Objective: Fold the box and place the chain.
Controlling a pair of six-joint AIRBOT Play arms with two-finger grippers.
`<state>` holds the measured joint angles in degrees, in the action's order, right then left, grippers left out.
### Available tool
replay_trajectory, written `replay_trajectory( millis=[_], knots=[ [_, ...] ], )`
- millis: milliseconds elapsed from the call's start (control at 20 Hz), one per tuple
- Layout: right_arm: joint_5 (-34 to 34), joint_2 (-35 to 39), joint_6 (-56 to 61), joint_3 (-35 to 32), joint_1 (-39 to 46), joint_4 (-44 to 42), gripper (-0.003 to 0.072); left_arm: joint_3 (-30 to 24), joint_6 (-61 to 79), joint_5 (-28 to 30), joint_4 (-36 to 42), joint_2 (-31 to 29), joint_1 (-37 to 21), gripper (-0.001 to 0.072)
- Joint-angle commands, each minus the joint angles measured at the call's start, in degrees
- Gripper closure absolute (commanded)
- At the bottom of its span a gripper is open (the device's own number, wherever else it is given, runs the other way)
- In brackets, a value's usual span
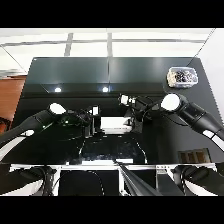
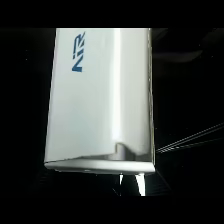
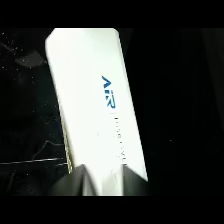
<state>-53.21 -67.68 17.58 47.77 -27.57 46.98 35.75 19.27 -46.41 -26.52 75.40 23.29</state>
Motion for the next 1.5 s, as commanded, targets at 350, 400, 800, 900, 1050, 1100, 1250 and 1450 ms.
replay_trajectory(
  millis=[350, 400, 800, 900, 1050, 1100, 1250, 1450],
  knots=[
    [-1.9, -0.24, -0.07, 0.0, -0.07, 0.22, 0.0478, 0.0, 0.02, -0.07, -0.04, 0.02, 0.02, 0.0367],
    [-1.86, -0.26, -0.07, 0.0, -0.07, 0.22, 0.0478, 0.0, 0.02, -0.07, -0.04, 0.02, 0.02, 0.0367],
    [-1.81, -0.26, -0.07, -0.07, -0.07, 0.22, 0.0349, 0.0, 0.02, -0.07, -0.04, 0.02, 0.02, 0.0367],
    [-1.57, -0.26, -0.07, -0.07, -0.04, 0.44, 0.0422, 0.0, 0.02, -0.07, -0.04, 0.02, 0.02, 0.0367],
    [-1.27, -0.26, -0.07, -0.07, -0.07, 1.27, 0.0489, 0.0, 0.02, -0.07, -0.04, 0.02, 0.02, 0.0367],
    [-1.27, -0.26, -0.07, -0.09, -0.07, 1.57, 0.0489, 0.0, 0.02, -0.07, -0.04, 0.02, 0.02, 0.0367],
    [-1.44, -0.26, -0.04, -0.44, -0.07, 1.44, 0.0489, 0.0, 0.02, -0.07, -0.04, 0.02, 0.02, 0.0367],
    [-1.9, -0.26, -0.02, -2.27, -0.07, 1.33, 0.0487, 0.0, 0.02, -0.07, -0.04, 0.02, 0.02, 0.0366]
  ],
)
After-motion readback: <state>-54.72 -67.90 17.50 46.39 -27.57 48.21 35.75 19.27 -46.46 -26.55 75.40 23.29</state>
